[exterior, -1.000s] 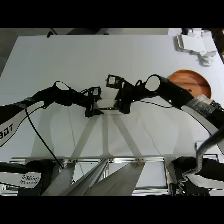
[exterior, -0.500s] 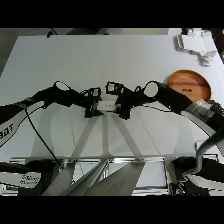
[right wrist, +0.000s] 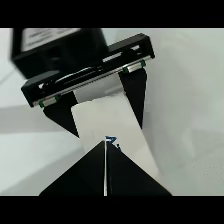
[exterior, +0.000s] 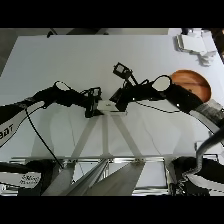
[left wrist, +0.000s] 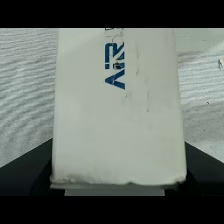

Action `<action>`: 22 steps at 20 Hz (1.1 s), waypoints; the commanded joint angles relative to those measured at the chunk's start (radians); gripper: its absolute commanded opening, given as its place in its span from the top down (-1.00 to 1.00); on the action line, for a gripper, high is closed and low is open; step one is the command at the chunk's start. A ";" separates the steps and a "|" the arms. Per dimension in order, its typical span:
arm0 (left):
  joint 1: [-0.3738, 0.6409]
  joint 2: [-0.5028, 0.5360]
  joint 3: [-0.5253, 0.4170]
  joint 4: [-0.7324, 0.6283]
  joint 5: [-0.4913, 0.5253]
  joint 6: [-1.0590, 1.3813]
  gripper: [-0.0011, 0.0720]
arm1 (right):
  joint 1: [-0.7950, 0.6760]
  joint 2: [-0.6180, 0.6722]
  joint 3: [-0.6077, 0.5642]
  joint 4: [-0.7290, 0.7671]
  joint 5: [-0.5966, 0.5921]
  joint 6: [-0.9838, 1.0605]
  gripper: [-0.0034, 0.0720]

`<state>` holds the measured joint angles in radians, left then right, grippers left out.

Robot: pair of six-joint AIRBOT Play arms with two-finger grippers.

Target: Fold the box and place the chain.

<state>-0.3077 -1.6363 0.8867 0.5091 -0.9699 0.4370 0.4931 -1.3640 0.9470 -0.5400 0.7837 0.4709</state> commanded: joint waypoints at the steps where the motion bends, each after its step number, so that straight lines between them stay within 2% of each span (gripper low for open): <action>1: 0.000 0.000 0.000 0.000 0.001 0.000 0.21 | -0.033 -0.059 -0.040 0.140 0.053 0.100 0.88; 5: 0.000 0.000 0.000 0.000 0.001 0.000 0.21 | -0.033 -0.108 -0.142 0.258 0.081 0.044 0.88; 13: 0.000 0.000 0.000 0.000 0.001 0.000 0.21 | -0.033 -0.116 -0.164 0.248 0.074 0.044 0.87; 18: 0.000 0.000 0.000 0.000 0.001 0.000 0.21 | -0.036 -0.055 -0.150 0.248 0.065 0.044 0.87; 22: 0.000 0.000 0.000 0.000 0.001 0.000 0.21 | -0.104 0.085 -0.095 0.229 0.069 0.050 0.87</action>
